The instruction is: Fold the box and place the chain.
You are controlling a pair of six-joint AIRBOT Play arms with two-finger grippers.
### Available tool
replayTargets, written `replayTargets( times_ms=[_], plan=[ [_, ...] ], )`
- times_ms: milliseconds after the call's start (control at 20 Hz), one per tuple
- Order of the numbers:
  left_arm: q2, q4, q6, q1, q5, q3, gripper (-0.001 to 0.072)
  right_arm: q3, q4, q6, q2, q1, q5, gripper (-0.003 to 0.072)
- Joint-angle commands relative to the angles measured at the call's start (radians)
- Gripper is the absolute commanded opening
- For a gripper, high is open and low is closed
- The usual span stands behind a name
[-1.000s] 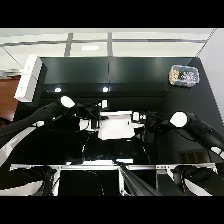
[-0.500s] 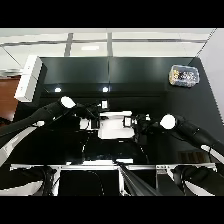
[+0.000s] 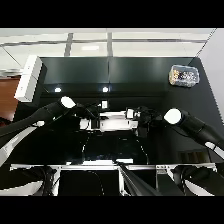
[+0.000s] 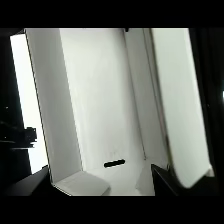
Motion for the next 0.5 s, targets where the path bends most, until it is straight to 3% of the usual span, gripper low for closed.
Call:
replayTargets(
  times_ms=[0, 150, 350, 450],
  plan=[
    [0.000, 0.000, 0.000, 0.000, -0.001, 0.001, 0.0026, 0.006, 0.074, -0.117, 0.002, -0.042, 0.005, 0.0692],
    [0.000, 0.000, 0.000, 0.000, -0.001, 0.001, 0.0025, 0.006, 0.077, -0.127, 0.002, -0.080, -0.001, 0.0692],
    [0.000, 0.000, 0.000, 0.000, -0.001, 0.001, 0.0025, 0.007, 0.345, -0.367, -0.039, -0.127, 0.029, 0.0692],
    [0.000, 0.000, 0.000, 0.000, -0.003, 0.001, 0.0025, 0.008, 0.363, -0.385, -0.080, -0.127, 0.085, 0.0692]
  ],
)
